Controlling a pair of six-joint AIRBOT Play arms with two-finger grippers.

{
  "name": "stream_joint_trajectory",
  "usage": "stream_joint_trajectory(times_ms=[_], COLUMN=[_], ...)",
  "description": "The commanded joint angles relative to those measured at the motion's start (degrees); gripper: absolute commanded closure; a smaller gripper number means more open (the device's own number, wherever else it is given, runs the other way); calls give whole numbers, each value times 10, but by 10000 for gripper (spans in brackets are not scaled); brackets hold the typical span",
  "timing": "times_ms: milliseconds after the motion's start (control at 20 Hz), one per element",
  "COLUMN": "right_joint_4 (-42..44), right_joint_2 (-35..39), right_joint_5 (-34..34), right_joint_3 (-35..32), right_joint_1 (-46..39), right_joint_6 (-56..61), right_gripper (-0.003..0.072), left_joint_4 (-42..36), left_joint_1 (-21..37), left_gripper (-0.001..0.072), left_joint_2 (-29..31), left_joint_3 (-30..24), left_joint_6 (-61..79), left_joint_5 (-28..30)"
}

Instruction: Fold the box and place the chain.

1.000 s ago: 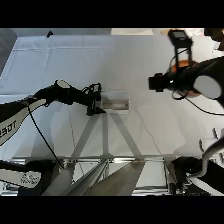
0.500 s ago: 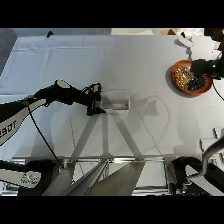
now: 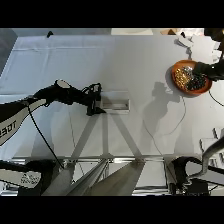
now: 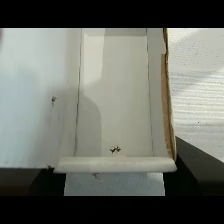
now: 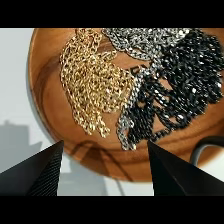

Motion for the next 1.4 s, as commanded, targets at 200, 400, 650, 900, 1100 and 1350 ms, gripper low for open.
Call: stream_joint_trajectory(times_ms=[200,400,650,900,1100,1350], right_joint_4=[44,8,2,15,17,17], right_joint_2=[-177,-209,-221,-220,-207,-131], right_joint_5=[-33,-49,-14,-7,9,66], right_joint_3=[120,120,120,120,120,120], right_joint_1=[23,30,30,30,30,30], right_joint_6=[-57,-10,-11,-12,-22,-82], right_gripper=[156,162,299,566,678,681], left_joint_4=[0,0,0,0,0,0], left_joint_1=[0,0,0,0,0,0], left_gripper=[384,384,384,384,384,384], left_joint_2=[0,0,0,0,0,0], left_joint_3=[0,0,0,0,0,0], left_joint_6=[0,0,0,0,0,0], left_joint_5=[0,0,0,0,0,0])
